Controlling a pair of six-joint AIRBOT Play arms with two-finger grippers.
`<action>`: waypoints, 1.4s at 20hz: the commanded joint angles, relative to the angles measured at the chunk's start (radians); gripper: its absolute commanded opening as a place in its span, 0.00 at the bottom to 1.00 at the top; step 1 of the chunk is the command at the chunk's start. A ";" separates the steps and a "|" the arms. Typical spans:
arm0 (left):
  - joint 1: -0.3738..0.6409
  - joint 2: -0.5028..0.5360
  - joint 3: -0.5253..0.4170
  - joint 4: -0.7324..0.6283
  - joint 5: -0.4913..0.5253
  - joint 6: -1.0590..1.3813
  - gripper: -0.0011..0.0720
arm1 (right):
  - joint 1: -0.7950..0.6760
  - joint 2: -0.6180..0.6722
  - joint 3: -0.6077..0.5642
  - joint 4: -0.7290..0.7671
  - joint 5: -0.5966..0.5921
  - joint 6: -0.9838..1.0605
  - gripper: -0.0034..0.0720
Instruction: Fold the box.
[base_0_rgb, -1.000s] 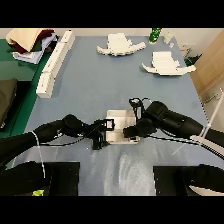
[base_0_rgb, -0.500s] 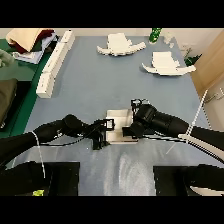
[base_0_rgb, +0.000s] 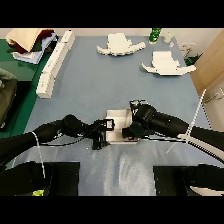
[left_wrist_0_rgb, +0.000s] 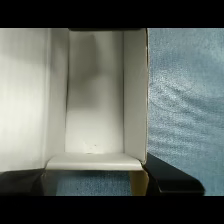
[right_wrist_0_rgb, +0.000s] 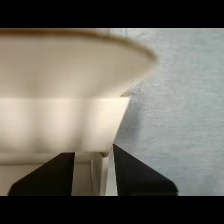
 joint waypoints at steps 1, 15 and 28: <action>0.000 0.000 0.000 0.000 0.000 0.000 0.53 | 0.000 0.037 0.024 0.033 -0.063 -0.065 0.56; 0.000 0.000 0.000 0.000 0.000 0.000 0.53 | -0.483 0.040 0.101 0.215 -0.026 -0.562 0.05; 0.000 0.000 0.001 0.000 0.000 0.001 0.53 | -0.746 -0.428 0.344 1.092 -0.571 -1.326 0.05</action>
